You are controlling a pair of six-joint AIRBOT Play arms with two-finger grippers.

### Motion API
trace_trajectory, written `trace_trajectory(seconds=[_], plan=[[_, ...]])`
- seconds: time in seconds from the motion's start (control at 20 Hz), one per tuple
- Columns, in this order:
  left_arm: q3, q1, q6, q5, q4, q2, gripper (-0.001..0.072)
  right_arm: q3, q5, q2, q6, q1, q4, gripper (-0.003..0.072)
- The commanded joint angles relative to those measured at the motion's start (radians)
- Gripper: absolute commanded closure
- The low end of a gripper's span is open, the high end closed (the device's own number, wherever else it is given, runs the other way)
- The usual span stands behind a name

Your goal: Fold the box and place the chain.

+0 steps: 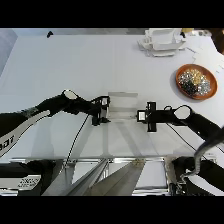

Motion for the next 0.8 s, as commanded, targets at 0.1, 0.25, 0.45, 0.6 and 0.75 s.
trace_trajectory(seconds=[0.1, 0.25, 0.45, 0.6, 0.75], plan=[[0.0, 0.0, 0.0, 0.0, 0.0, 0.0, 0.0639, 0.0, -0.002, -0.007, -0.069, 0.0, 0.104, 0.0569], [0.0, 0.0, 0.0, 0.0, 0.0, 0.0, 0.0639, 0.0, -0.002, -0.007, -0.069, 0.0, 0.115, 0.057], [0.0, 0.0, 0.0, 0.0, 0.0, 0.0, 0.0639, 0.0, -0.002, -0.016, -0.077, 0.0, 0.158, 0.057], [0.0, 0.0, 0.0, 0.0, 0.0, 0.0, 0.0639, 0.0, 0.008, -0.047, -0.153, 0.0, 0.279, 0.0569], [0.0, 0.0, 0.0, 0.0, 0.0, 0.0, 0.0639, 0.0, 0.006, -0.06, -0.212, 0.0, 0.362, 0.0568]])
